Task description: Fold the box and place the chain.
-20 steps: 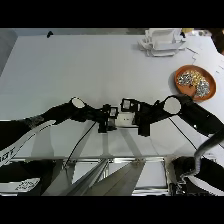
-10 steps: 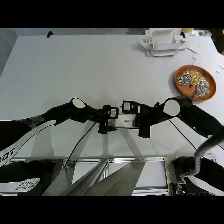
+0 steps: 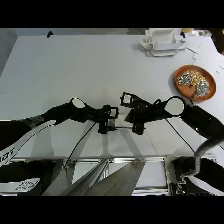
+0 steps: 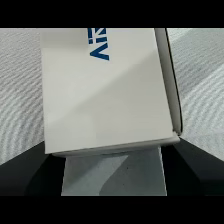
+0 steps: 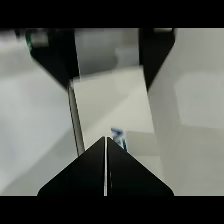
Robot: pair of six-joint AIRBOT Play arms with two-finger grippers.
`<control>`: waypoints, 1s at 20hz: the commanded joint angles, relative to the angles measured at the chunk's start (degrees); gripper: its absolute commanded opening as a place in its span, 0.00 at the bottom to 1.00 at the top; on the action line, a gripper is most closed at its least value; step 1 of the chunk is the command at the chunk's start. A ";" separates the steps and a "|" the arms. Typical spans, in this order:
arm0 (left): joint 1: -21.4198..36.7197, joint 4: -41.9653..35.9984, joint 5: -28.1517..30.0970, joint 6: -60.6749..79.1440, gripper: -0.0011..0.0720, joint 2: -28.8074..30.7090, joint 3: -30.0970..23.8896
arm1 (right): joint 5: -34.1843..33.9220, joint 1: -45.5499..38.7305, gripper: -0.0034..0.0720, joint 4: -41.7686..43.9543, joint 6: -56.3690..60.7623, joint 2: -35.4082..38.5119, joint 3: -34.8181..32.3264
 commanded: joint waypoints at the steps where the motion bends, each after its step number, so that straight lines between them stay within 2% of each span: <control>1: 0.02 0.00 0.02 0.15 0.21 0.04 0.02 | -2.89 -0.02 0.06 5.84 -1.77 -0.42 0.20; 6: 0.02 0.00 0.04 0.15 0.21 0.04 0.02 | -2.16 2.12 0.06 5.92 -1.75 -5.38 0.17; 14: 0.02 0.00 0.04 0.15 0.21 0.04 0.02 | 0.59 2.12 0.06 3.48 -1.46 -7.74 0.11; 20: 0.02 0.00 0.04 0.15 0.21 0.04 0.02 | 0.94 3.48 0.06 -3.72 2.51 -7.74 0.07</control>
